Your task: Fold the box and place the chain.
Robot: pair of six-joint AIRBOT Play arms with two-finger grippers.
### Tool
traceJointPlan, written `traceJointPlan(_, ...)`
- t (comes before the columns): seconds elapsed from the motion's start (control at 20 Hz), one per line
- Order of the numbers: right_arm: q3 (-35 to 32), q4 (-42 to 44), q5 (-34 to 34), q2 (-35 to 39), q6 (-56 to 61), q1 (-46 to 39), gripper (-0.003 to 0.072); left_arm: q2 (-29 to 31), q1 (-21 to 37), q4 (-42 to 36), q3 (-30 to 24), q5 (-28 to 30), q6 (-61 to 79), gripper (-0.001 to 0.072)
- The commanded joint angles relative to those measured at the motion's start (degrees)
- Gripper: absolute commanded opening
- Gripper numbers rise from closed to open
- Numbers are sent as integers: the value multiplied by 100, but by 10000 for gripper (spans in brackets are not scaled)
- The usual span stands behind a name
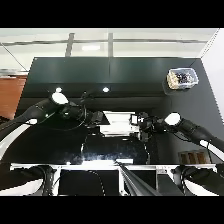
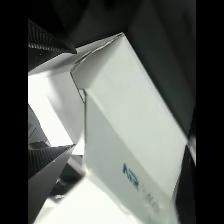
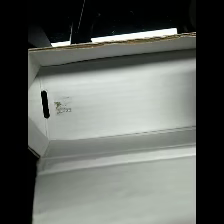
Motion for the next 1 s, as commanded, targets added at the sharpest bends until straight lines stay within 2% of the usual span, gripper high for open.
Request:
traceJointPlan(0.0,-2,2,0,2,0,2,482,4,-498,979,363,205,-1058,615)
traceJointPlan(0.4,-2,2,2,2,0,2,482,4,-592,1226,428,201,-1510,614)
traceJointPlan(0.8,-2,0,0,2,0,2,482,2,-984,2190,446,688,-2448,615)
traceJointPlan(0.95,-2,2,0,2,0,2,482,2,-1296,3008,573,688,-3012,615)
